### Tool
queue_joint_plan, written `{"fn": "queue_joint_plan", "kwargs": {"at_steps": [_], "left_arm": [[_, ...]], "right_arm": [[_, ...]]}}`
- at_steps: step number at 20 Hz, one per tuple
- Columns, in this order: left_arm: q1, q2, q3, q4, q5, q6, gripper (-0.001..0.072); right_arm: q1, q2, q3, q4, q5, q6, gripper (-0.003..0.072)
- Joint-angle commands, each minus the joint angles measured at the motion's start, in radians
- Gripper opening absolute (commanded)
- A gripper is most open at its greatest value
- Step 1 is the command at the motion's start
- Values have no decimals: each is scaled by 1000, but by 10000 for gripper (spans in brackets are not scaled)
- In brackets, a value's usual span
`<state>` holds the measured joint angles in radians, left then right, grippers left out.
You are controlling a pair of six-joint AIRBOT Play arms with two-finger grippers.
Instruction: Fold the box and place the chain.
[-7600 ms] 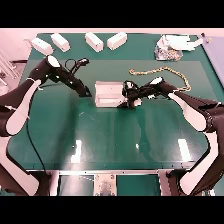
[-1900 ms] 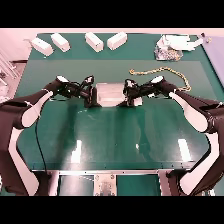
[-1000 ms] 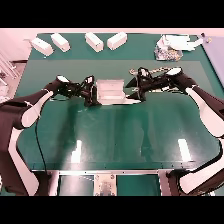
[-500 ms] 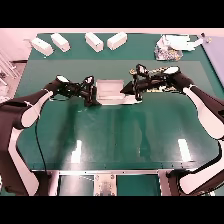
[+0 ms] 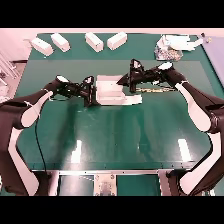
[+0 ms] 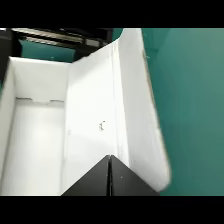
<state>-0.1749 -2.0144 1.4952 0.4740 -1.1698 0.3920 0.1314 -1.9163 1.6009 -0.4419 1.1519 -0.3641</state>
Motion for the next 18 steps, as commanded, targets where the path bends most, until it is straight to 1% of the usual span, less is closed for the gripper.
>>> {"fn": "queue_joint_plan", "kwargs": {"at_steps": [1,5,6,10,11,15,18], "left_arm": [[-1,0,0,-2,-2,-2,533],[-1,0,0,-3,-4,-2,533],[-1,0,0,-3,-5,-2,533],[-1,0,0,-4,-8,-2,533],[-1,0,0,-4,-8,-2,533],[-1,0,0,-4,-8,-2,533],[-1,0,0,-4,-8,-2,534]], "right_arm": [[2,-61,45,-20,-7,14,2],[10,-74,48,-50,0,34,2],[13,-74,48,-71,0,66,2],[55,-74,46,-248,9,172,3],[61,-74,46,-255,8,174,3],[43,-70,82,-177,-19,171,1],[29,-20,101,-178,-19,183,-1]]}}
